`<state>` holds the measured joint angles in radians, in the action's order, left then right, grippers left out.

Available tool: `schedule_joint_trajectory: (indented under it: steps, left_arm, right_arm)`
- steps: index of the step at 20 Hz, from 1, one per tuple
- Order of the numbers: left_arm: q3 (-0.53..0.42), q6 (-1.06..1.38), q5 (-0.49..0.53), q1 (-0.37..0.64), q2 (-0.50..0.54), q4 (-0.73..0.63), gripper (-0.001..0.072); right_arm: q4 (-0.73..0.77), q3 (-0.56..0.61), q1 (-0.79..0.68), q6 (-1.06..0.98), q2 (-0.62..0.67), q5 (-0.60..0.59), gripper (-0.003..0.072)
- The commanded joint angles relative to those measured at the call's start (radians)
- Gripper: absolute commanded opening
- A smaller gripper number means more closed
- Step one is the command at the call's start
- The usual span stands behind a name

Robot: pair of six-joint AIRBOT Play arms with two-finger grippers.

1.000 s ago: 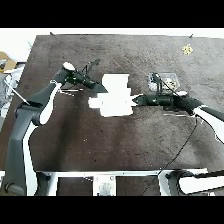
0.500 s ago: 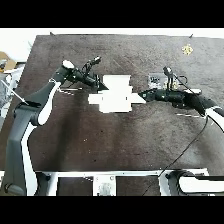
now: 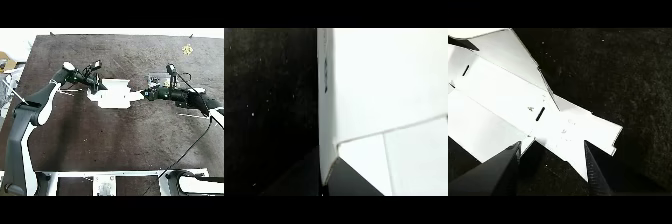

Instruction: Fold the box and place the chain.

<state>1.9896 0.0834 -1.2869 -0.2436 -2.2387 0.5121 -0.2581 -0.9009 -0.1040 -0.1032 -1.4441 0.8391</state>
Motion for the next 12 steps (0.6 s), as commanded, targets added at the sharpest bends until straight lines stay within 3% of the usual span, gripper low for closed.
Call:
schedule_joint_trajectory:
  steps: [1,10,12]
  left_arm:
    - [-0.045,0.057,0.045,0.0,-0.002,0.011,0.0009]
    - [-0.06,0.056,0.027,0.0,-0.002,0.013,0.001]
    - [-0.06,0.056,0.028,0.0,-0.002,0.011,0.001]
  right_arm:
    - [0.002,-0.001,0.001,0.054,0.001,0.025,0.0446]
    - [-0.004,-0.001,0.134,0.476,0.001,-0.014,0.045]
    - [-0.012,-0.001,0.159,0.576,0.001,-0.012,0.0631]
